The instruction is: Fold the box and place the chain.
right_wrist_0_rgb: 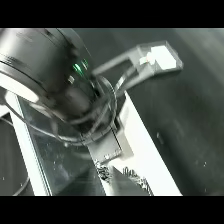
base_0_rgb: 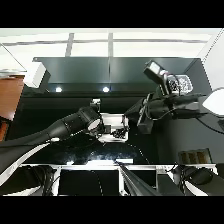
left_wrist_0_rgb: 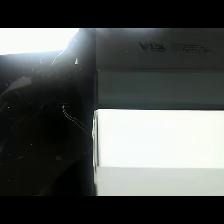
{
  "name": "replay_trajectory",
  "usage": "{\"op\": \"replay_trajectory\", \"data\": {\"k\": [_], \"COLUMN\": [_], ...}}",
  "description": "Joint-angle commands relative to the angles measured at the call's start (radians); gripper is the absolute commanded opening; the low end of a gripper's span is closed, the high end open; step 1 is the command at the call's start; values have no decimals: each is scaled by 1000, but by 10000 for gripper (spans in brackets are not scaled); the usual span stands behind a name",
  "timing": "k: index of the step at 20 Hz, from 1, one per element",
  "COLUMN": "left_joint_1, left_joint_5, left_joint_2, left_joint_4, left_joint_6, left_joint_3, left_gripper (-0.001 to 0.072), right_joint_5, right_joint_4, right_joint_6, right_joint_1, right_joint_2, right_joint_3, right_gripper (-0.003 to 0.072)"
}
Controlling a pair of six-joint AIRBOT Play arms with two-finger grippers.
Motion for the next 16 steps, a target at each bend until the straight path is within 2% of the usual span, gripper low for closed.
{"op": "replay_trajectory", "data": {"k": [1,2,6,8,11,14,16], "left_joint_1": [-1,-1,-1,-1,-1,-1,-1], "left_joint_5": [0,0,0,0,0,1,1], "left_joint_2": [0,0,0,0,0,0,0], "left_joint_4": [0,0,0,0,0,1,1], "left_joint_6": [0,0,0,0,0,0,0], "left_joint_3": [0,0,0,0,0,0,0], "left_gripper": [31,31,31,31,31,31,30], "right_joint_5": [1,4,62,71,11,-129,-224], "right_joint_4": [-65,-111,-311,-362,-319,-151,-88], "right_joint_6": [42,42,13,-50,-224,-561,-737], "right_joint_1": [10,-6,-150,-211,-221,-160,-90], "right_joint_2": [-50,-47,-33,-33,-50,-76,-94], "right_joint_3": [-13,-9,-6,-42,-189,-340,-392], "right_gripper": [559,587,587,587,587,587,587]}}
